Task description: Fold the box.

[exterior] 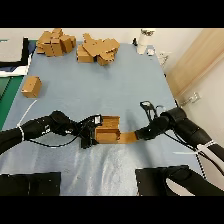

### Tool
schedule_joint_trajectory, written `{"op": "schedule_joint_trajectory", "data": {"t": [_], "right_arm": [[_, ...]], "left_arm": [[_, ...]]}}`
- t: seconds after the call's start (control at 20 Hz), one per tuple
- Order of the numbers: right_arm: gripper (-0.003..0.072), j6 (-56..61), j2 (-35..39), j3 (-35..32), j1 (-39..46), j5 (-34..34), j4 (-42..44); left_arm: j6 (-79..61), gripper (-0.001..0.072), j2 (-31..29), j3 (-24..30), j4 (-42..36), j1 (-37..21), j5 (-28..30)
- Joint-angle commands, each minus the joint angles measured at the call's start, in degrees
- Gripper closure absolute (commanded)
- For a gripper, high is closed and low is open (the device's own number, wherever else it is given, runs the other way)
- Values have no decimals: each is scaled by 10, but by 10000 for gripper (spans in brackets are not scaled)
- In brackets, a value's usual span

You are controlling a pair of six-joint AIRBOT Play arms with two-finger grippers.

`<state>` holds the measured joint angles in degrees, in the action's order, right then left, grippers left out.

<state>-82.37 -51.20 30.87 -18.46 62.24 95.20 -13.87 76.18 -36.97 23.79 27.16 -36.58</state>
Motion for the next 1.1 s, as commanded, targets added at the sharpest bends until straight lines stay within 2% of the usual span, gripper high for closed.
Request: {"op": "schedule_joint_trajectory", "data": {"t": [0.0,0.1,0.5,0.8,0.9,1.05], "right_arm": [[685,-39,-15,-37,12,-61,167],[685,-47,-18,-37,5,-78,180],[685,-52,-16,-36,2,-73,191],[681,-51,42,-19,2,-60,239],[620,-52,47,-19,2,-60,268],[620,-52,46,-19,2,-60,280]], "left_arm": [[0,112,0,0,0,0,0],[0,112,0,0,0,0,0],[0,112,0,0,0,0,0],[0,112,0,0,0,0,0],[0,112,0,0,0,0,0],[0,112,0,0,0,0,0]]}}
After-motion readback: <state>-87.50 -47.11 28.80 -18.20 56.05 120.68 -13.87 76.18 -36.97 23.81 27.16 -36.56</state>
